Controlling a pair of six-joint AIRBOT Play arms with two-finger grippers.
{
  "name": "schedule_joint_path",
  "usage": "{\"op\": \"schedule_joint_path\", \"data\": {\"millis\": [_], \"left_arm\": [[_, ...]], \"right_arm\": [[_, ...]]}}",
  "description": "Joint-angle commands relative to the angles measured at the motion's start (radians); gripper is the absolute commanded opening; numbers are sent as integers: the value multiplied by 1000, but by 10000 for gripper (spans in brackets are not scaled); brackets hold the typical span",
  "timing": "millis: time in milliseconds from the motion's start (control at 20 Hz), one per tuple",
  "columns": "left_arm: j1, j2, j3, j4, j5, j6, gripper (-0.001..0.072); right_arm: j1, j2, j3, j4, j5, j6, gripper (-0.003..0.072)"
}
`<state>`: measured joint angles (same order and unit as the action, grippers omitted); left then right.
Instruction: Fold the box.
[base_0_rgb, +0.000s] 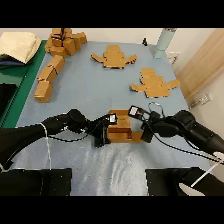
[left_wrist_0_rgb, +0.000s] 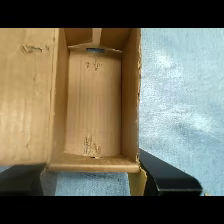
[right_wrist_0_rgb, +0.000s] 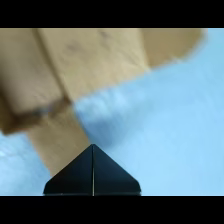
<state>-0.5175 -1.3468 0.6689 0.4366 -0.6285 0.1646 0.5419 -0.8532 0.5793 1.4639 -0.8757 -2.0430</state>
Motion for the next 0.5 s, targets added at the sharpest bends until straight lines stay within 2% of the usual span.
{"op": "schedule_joint_path", "data": {"millis": [0,50,100,250,400,450], "left_arm": [[0,0,1,1,0,2,448],[0,0,1,1,0,2,448],[0,0,1,1,0,2,447],[0,0,1,1,0,2,447],[0,0,1,1,0,2,448],[0,0,1,1,0,2,448]], "right_arm": [[-46,63,18,-449,-146,533,8],[-97,58,18,-470,-177,625,8],[-158,40,18,-415,-185,669,9],[-294,-60,18,-41,-174,603,8],[-303,-178,18,348,-169,417,8],[-299,-213,18,426,-169,380,8]]}}
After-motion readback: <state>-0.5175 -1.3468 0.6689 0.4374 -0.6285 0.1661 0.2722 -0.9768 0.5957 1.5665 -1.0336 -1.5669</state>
